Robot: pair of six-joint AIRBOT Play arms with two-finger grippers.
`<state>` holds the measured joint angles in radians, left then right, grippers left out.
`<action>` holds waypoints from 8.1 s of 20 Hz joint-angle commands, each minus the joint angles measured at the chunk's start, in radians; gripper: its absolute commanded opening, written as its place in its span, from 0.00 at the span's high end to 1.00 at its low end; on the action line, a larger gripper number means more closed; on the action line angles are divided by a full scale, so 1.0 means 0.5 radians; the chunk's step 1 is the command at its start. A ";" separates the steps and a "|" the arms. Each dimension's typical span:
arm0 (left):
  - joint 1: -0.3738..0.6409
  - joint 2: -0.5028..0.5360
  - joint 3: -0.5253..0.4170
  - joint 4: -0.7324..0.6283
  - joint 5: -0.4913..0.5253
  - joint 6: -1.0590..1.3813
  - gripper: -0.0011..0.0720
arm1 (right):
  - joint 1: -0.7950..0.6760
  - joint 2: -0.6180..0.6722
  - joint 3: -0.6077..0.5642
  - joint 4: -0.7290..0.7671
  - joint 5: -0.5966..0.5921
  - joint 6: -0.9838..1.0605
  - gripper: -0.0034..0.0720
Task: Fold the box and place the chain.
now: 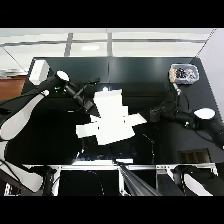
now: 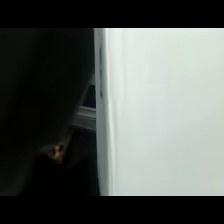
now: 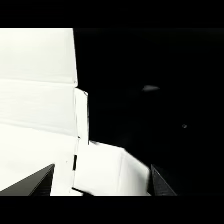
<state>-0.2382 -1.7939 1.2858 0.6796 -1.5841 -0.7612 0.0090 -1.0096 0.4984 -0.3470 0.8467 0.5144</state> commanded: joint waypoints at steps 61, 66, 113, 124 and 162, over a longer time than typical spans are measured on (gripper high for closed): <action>-0.535 0.543 -0.726 0.129 1.373 1.562 0.95 | 0.697 -0.077 0.059 -1.128 0.272 -0.975 0.02; -0.535 0.543 -0.726 0.129 1.372 1.563 0.95 | 0.794 -0.080 0.041 -1.011 0.213 -0.976 0.02; -0.535 0.543 -0.726 0.129 1.370 1.562 0.95 | 0.773 -0.169 -0.021 -0.497 -0.128 -1.352 0.02; -0.535 0.543 -0.726 0.128 1.370 1.562 0.95 | 0.651 -0.316 -0.021 -0.490 -0.164 -1.534 0.02; -0.438 1.120 -0.725 0.967 0.973 0.380 0.04 | 0.684 -0.406 -0.021 -0.454 -0.302 -1.521 0.46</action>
<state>-0.4866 -1.2968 0.9234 1.0389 -0.9836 -0.4000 0.3500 -1.2125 0.4889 -0.5739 0.6945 -0.2459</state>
